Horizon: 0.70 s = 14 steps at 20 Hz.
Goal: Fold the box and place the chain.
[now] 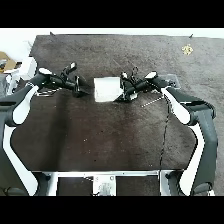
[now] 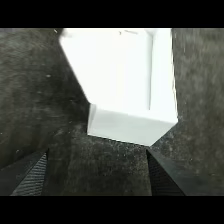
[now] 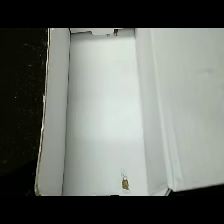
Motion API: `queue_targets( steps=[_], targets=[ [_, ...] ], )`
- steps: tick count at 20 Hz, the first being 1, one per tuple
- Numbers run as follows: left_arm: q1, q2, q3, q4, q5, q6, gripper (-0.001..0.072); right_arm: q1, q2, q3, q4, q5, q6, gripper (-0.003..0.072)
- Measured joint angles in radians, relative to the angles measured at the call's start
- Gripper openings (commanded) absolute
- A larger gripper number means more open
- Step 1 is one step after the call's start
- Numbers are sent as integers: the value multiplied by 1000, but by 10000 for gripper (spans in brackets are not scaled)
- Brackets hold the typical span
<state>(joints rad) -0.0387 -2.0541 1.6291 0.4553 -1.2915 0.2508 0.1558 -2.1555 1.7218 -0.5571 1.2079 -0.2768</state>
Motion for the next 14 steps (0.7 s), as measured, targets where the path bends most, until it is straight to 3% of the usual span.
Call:
queue_targets(
  steps=[14],
  targets=[
    [-49,-26,-3,-19,18,158,716,0,0,0,0,0,0,499]
  ],
)
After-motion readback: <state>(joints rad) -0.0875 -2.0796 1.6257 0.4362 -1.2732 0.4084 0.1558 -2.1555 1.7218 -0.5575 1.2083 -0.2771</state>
